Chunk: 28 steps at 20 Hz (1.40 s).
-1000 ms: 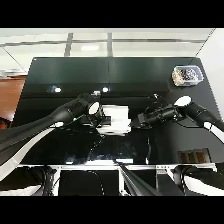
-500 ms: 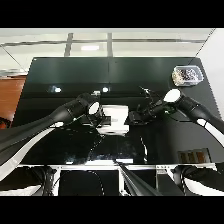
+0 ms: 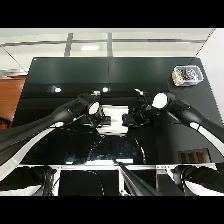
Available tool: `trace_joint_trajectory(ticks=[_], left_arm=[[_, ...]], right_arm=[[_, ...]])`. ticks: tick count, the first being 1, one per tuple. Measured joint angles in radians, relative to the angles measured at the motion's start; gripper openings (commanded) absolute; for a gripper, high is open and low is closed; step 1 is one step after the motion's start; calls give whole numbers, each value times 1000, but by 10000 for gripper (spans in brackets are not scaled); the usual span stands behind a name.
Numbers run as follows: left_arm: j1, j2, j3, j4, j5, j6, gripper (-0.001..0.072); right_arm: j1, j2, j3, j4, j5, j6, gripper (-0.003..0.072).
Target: Fold the box and place the chain.
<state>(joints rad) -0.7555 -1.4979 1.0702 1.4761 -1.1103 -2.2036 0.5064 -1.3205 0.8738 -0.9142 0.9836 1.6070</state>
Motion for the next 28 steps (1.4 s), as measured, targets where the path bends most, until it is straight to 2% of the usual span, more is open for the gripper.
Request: trace_joint_trajectory(ticks=[7,10,11,14,21,22,23,24,27,28], left_arm=[[0,0,0,-2,2,-1,26],[0,0,0,-2,0,-1,26],[0,0,0,-2,0,0,26],[0,0,0,-2,0,0,26],[0,0,0,-2,0,0,26],[0,0,0,-2,0,0,26],[0,0,0,-2,0,0,26],[-1,0,0,-4,2,0,26],[-1,0,0,-3,-2,-2,26],[-1,0,0,-3,-2,-2,26]], right_arm=[[96,-10,54,-227,-16,232,294],[140,-42,104,-338,27,346,290],[158,-57,125,-380,51,386,232],[204,-94,176,-484,111,495,233],[254,-149,206,-570,144,671,233],[257,-158,208,-573,148,684,175],[258,-165,208,-573,149,696,44],[259,-170,209,-570,146,705,14],[261,-179,210,-571,148,730,15],[262,-179,210,-570,151,733,45]])
